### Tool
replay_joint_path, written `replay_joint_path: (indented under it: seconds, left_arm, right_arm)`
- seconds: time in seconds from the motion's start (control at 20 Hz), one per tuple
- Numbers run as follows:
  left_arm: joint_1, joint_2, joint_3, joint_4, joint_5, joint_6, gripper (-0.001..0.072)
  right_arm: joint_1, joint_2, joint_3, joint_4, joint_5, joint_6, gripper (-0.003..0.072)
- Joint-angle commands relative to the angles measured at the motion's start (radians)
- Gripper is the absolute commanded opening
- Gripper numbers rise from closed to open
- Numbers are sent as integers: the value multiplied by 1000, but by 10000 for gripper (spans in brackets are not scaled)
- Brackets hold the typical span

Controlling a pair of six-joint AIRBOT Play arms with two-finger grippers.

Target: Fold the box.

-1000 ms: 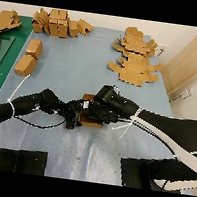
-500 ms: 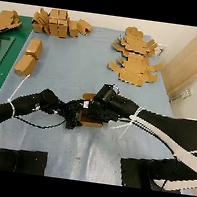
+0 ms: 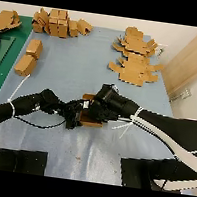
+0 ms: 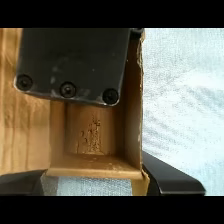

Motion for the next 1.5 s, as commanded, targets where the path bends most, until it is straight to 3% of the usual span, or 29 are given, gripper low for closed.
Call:
replay_joint_path:
  seconds: [0.0, 0.05, 0.4, 0.65, 0.7, 0.8, 0.85, 0.95, 1.05, 1.15, 1.2, 1.3, 1.35, 1.45]
  left_arm:
    - [0, 1, 0, 0, 0, 0, 526]
    - [0, 1, 0, 0, 0, 0, 526]
    - [0, 1, 0, 0, 0, 0, 525]
    - [0, 1, 0, 0, 0, 0, 526]
    - [0, 1, 0, 0, 0, 0, 526]
    - [0, 1, 0, 0, 0, 0, 525]
    - [0, 1, 0, 0, 0, 0, 526]
    - [0, 1, 0, 0, 0, 0, 525]
    - [0, 1, 0, 0, 0, 0, 525]
    - [0, 1, 0, 0, 0, 0, 525]
    - [0, 1, 0, 0, 0, 0, 526]
    - [0, 1, 0, 0, 0, 0, 525]
    - [0, 1, 0, 0, 0, 0, 526]
    - [0, 1, 0, 0, 1, 0, 525]
  right_arm:
    - [0, 3, 1, 11, -13, -23, 338]
    - [0, 5, 1, 8, -33, -32, 424]
    - [0, 79, 1, 10, -83, -50, 424]
    - [-2, 261, 1, 10, -100, -55, 423]
    - [-2, 313, 1, -7, -111, -54, 405]
    - [-16, 401, -3, -95, -177, -55, 88]
    - [-49, 433, -13, -122, -208, -76, 3]
    - [-183, 469, -56, -86, -196, -198, 2]
    - [-387, 458, -129, 93, -19, -410, 1]
    - [-620, 401, -208, 496, 230, -759, 1]
    - [-729, 343, -229, 760, 277, -983, 1]
    - [-868, 203, -230, 1130, 227, -1318, 1]
    - [-896, 138, -225, 1228, 182, -1423, 1]
    - [-888, 3, -182, 1286, 80, -1546, 1]
